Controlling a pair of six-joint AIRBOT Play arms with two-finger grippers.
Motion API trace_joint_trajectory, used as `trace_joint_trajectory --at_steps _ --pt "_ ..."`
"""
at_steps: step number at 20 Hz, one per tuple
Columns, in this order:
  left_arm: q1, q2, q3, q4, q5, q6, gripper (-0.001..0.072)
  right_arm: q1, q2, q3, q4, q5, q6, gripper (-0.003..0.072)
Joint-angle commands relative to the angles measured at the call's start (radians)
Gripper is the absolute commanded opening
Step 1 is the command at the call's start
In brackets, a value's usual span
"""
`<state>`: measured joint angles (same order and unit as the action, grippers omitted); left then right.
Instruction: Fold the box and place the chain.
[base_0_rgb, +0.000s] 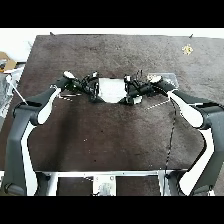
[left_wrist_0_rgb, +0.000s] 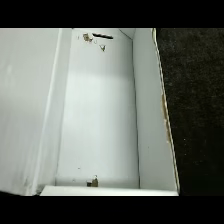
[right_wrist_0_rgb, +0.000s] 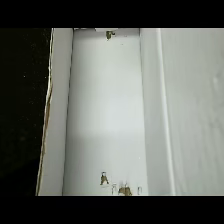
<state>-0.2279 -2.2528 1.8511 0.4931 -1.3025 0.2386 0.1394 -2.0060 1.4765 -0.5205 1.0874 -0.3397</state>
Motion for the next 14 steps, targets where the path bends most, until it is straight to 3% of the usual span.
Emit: trace_joint_trajectory --at_steps 1,8,9,10,14 --pt "0.001 -0.001 0.0 0.013 0.0 0.002 0.07 0.001 0.0 0.0 0.0 0.001 0.0 0.0426" --pt "0.001 -0.001 0.0 0.042 0.002 -0.039 0.0697 0.001 0.0 0.0 0.0 0.001 0.0 0.0426" --pt "0.001 -0.001 0.0 0.049 0.002 -0.056 0.0579 0.001 0.0 0.0 0.0 0.001 0.0 0.0426" --pt "0.001 -0.001 0.0 0.058 -0.003 -0.055 0.0413 0.001 0.0 0.0 0.0 0.001 0.0 0.0426" --pt "0.001 -0.001 0.0 0.06 -0.016 -0.055 0.0388 0.001 0.0 0.0 0.0 0.001 0.0 0.0426"
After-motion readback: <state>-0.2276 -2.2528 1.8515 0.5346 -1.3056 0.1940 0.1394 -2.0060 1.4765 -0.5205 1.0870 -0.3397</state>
